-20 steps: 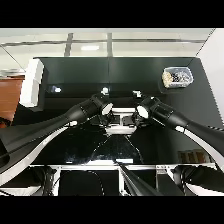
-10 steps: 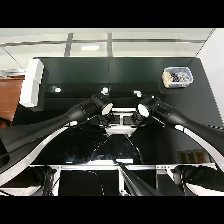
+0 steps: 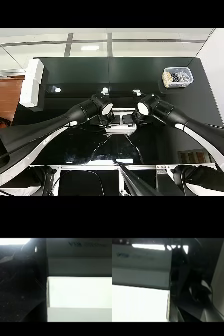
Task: Fold the box and place the chain.
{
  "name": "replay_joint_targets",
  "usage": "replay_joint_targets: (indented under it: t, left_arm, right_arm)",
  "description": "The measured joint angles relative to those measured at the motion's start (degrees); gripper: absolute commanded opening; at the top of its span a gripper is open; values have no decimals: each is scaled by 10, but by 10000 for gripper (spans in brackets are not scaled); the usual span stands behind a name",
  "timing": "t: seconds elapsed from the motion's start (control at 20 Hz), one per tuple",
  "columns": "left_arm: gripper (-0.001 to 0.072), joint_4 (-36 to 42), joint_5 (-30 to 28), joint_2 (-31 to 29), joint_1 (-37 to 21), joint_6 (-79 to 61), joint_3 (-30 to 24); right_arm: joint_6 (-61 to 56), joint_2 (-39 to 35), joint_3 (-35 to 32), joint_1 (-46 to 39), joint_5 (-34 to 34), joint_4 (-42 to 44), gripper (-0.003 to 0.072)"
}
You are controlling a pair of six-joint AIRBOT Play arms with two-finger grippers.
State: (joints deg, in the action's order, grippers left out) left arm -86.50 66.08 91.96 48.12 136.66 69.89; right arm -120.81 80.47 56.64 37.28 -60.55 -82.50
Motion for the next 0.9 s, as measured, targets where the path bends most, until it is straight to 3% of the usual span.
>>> replay_joint_targets:
  t: [0.35,0.6,0.7,0.8,0.85,0.9]
  left_arm:
    - [29,0,0,0,0,0,0]
    - [29,0,0,0,0,1,0]
    - [29,0,0,0,0,2,0]
    - [29,0,0,0,0,2,0]
    - [29,0,0,0,0,2,0]
    - [29,0,0,0,0,1,0]
  right_arm:
    - [56,-81,57,-4,-109,-44,387]
    - [69,-189,64,-38,-166,-191,379]
    - [70,-209,59,-77,-159,-257,379]
    - [69,-218,37,-132,-104,-296,386]
    - [58,-219,19,-165,-61,-306,607]
    - [45,-217,0,-197,-18,-310,686]
